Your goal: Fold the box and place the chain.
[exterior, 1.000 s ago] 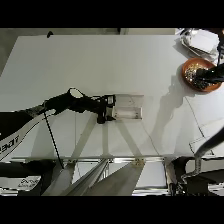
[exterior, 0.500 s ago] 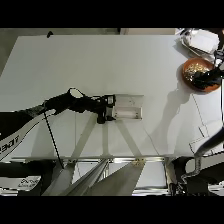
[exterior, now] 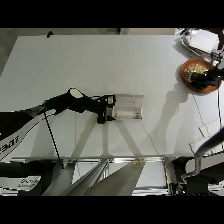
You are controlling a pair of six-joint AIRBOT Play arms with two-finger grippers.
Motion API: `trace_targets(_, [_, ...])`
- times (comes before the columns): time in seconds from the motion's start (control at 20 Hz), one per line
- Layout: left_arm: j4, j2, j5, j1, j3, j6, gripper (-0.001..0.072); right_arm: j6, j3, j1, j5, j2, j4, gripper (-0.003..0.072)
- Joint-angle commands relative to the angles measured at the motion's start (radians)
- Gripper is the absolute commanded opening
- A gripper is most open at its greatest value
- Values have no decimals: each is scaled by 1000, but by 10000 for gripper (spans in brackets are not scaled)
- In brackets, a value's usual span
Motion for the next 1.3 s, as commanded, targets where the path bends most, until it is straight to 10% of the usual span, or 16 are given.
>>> trace_targets(0.0, [1,0,0,0,0,0,271,-39,3,28,3,99,8,10])
trace_targets(0.7, [0,0,0,0,0,0,271,-206,3,293,285,803,46,10])
trace_targets(1.25, [0,0,0,0,0,0,271,-156,-43,705,536,964,195,9])
